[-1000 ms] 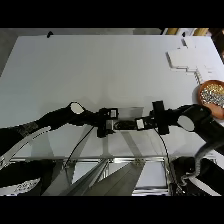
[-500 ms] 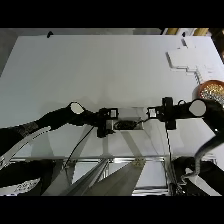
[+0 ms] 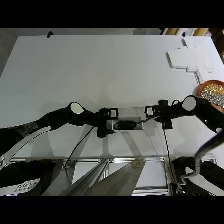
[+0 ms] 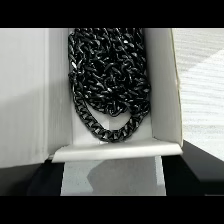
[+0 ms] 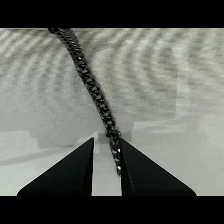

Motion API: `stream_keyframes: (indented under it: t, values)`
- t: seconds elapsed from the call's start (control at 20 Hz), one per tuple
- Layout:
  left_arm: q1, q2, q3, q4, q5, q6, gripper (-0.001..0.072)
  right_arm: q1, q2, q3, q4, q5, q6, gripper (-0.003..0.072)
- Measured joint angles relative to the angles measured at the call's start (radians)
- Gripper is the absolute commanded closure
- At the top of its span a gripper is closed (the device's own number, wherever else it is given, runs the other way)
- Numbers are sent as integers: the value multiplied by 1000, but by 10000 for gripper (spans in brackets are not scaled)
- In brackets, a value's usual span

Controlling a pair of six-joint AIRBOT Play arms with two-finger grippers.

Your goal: Fold the box and place the chain.

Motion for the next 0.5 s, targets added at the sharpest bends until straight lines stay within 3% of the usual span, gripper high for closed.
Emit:
stream_keyframes:
  t: [0.5]
  values:
    - [0,0,0,0,0,0,376,-1,-11,0,2,-29,-16,532]
